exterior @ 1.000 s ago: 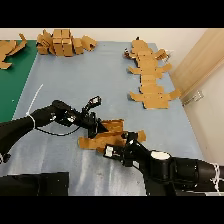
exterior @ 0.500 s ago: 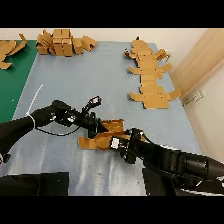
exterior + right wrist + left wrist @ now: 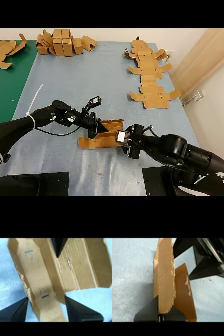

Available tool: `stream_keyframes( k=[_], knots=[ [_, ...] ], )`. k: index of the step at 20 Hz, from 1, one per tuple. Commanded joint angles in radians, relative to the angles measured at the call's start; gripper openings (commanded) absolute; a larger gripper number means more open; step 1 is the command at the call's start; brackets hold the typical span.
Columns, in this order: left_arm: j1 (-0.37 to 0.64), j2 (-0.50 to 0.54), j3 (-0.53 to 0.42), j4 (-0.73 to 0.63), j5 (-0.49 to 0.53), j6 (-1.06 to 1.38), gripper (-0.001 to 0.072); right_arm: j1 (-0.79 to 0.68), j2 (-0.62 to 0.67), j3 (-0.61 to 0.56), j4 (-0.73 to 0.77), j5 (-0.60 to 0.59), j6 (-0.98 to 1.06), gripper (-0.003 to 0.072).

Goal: Fold the box.

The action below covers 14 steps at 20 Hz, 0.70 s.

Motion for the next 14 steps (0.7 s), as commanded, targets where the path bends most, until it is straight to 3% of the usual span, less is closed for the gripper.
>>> stream_keyframes(
  k=[1, 5, 9, 14],
  knots=[
    [0.0, -0.001, 0.0, 0.0, 0.0, 0.0, 0.0014, -0.134, 0.001, -0.001, 0.258, 0.035, -0.326, 0.0711],
    [0.0, -0.001, 0.0, 0.0, 0.0, 0.0, 0.0014, -0.279, -0.005, -0.001, 0.553, 0.019, -0.692, 0.0711],
    [0.0, -0.001, 0.0, 0.0, 0.0, 0.0, 0.0014, -0.356, -0.079, 0.006, 0.739, -0.042, -0.919, 0.0711],
    [0.0, -0.001, 0.0, 0.0, 0.0, 0.0, 0.0014, -0.408, -0.16, 0.048, 0.753, -0.11, -0.983, 0.0711]
  ],
)
